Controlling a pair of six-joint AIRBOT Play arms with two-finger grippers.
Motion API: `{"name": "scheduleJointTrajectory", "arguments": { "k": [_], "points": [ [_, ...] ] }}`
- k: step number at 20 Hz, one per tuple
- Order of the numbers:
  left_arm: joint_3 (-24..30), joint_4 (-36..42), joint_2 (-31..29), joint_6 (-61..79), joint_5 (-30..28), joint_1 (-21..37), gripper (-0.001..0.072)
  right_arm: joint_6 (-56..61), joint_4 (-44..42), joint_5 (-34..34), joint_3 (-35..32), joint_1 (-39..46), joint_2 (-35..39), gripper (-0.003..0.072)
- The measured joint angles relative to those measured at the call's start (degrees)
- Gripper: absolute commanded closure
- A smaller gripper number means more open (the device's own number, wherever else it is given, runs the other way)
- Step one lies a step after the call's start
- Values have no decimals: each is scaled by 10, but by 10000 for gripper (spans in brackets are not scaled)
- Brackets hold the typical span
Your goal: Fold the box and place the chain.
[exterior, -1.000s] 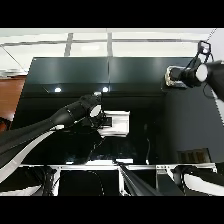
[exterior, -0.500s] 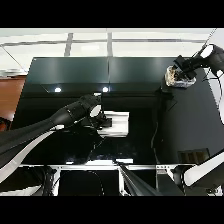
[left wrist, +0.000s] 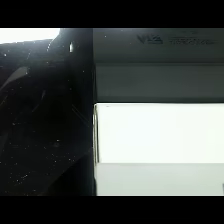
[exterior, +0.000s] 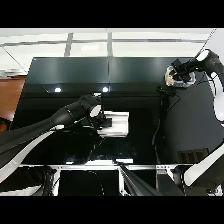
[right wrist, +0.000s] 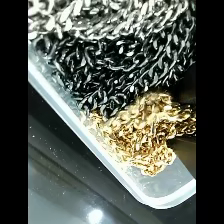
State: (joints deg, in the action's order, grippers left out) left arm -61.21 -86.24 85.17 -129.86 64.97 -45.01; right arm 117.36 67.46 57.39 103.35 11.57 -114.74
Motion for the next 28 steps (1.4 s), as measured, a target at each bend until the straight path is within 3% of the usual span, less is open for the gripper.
{"name": "scheduleJointTrajectory", "arguments": {
  "k": [6, 16, 20, 23, 28],
  "points": [
    [0, 0, 0, 0, 0, 0, 681, -108, 0, 38, 22, 0, 47, 676],
    [0, 0, 0, 0, 1, 0, 682, -262, 47, 164, 22, -3, 330, 678],
    [0, 0, 0, 0, 2, 0, 682, -283, 47, 196, -36, -14, 474, 678],
    [0, 0, 0, 0, 2, 0, 681, -289, 37, 219, -118, -33, 595, 678],
    [0, 0, 0, 0, 3, 0, 681, -294, -56, 266, -210, -49, 739, 677]
  ]
}}
